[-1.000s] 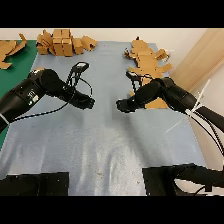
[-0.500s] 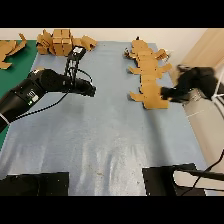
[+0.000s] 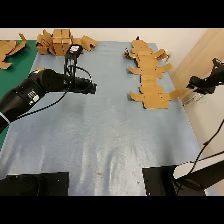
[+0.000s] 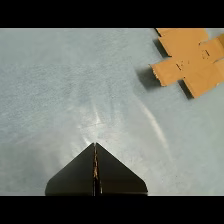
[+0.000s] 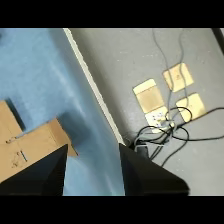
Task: Fold the box.
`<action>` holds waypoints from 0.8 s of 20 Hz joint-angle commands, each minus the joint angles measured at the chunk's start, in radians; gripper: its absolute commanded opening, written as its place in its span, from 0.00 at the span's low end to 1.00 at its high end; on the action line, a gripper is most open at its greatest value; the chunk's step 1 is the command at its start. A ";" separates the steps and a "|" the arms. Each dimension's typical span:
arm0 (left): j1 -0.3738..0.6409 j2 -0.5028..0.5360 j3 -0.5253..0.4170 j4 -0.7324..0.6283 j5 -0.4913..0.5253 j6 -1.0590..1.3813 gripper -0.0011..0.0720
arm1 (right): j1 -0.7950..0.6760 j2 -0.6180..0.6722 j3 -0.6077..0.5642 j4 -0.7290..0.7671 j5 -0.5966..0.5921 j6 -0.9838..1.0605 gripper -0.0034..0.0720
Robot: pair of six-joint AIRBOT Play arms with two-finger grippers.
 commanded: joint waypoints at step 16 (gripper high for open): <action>0.034 -0.010 -0.004 0.039 -0.163 -0.118 0.40 | 0.157 -0.188 0.078 0.220 -0.285 -0.165 0.05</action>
